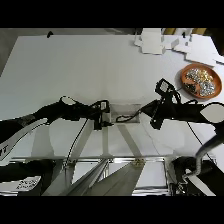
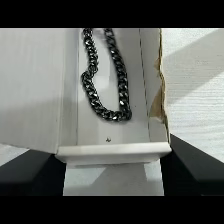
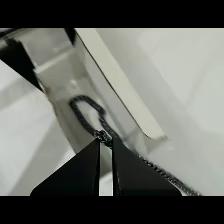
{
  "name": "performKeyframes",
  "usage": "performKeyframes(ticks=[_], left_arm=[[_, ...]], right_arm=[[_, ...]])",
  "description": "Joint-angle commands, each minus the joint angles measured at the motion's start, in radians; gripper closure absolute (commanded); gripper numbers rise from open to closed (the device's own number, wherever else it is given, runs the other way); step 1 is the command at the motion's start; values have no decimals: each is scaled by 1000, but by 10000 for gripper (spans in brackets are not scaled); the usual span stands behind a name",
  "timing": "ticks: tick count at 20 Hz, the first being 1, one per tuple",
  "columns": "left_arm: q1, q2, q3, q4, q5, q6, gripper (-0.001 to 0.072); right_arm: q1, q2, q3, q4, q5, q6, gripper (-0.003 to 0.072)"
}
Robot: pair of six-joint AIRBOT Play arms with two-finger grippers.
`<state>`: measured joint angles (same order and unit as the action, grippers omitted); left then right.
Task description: Fold the box and place the chain.
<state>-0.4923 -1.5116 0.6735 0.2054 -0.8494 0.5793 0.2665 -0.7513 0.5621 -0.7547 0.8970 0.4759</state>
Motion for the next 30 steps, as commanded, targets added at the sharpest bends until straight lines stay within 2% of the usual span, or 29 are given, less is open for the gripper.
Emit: performKeyframes(ticks=[1, 5, 9, 15, 23, 30], left_arm=[[-1, 0, 0, 0, 0, 0, 367], [-1, 0, 0, 0, 0, 0, 367], [-1, 0, 0, 0, 0, 0, 367], [-1, 0, 0, 0, 0, 0, 367], [-1, 0, 0, 0, 0, 0, 367], [-1, 0, 0, 0, 0, 0, 367]], right_arm=[[73, 10, 0, 106, -17, 13, 670], [194, 10, 0, 171, -122, 13, 669], [256, 9, 0, 218, -237, 14, 669], [260, -25, 0, 217, -240, 16, 669], [260, -194, 0, 209, -241, 13, 669], [259, -210, 0, 175, -289, 13, 669]])
